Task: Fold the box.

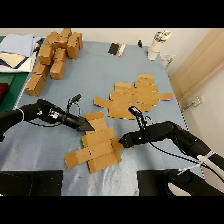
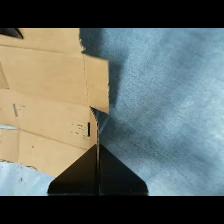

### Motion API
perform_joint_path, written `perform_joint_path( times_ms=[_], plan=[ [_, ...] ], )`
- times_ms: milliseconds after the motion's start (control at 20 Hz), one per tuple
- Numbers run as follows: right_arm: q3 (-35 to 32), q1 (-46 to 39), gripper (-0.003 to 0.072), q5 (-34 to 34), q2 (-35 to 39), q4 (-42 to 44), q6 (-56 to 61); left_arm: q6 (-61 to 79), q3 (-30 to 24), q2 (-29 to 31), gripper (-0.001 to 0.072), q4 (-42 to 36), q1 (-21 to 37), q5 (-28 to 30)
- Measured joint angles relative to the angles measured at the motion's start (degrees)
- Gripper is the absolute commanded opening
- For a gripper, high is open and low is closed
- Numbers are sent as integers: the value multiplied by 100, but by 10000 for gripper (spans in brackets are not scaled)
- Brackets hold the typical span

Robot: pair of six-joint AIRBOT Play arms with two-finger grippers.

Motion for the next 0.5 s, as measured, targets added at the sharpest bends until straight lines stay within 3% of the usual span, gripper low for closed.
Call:
perform_joint_path(
  times_ms=[150,250,300,500],
  plan=[
    [0,0,29,0,0,2,0,74,-2,0,12,15,0,15],
    [0,0,337,4,0,15,0,205,2,0,11,24,0,-7],
    [20,-7,375,0,0,-22,0,286,20,0,11,22,0,-42],
    [470,-286,358,-151,-2,-553,479,557,280,68,10,44,-48,-286]
  ],
)
